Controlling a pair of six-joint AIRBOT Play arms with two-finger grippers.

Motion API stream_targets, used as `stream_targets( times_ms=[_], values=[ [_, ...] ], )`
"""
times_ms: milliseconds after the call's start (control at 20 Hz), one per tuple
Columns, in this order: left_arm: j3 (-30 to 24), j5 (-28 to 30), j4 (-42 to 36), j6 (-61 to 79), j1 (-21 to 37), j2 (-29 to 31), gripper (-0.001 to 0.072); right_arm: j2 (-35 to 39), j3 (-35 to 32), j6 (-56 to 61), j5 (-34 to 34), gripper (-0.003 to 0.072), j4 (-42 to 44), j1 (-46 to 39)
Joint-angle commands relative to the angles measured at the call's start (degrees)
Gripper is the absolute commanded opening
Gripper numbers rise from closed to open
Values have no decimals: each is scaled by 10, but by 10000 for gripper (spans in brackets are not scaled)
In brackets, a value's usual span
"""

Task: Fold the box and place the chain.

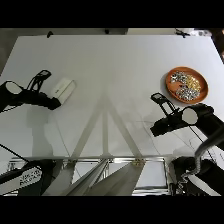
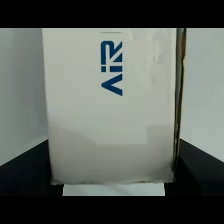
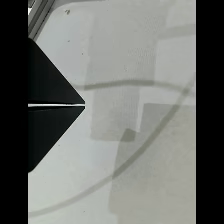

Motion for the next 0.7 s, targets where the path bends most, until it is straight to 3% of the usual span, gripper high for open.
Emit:
stream_targets(
  times_ms=[0, 150, 250, 450, 650],
  values=[
    [0, -20, 2, -21, 66, 0, 391, 0, 1, -2, -9, 10, 9, 0],
    [0, -47, 10, -17, 70, 0, 415, 0, 1, -2, -9, 10, 9, 0],
    [0, -54, 11, -18, 70, 0, 701, 0, 1, -2, -9, 10, 9, 0],
    [0, -73, 13, -17, 70, 10, 698, 0, 1, -2, -9, 10, 9, 0],
    [0, -81, 28, -18, 70, 79, 698, 0, 1, -2, -9, 10, 9, 0]
  ],
)
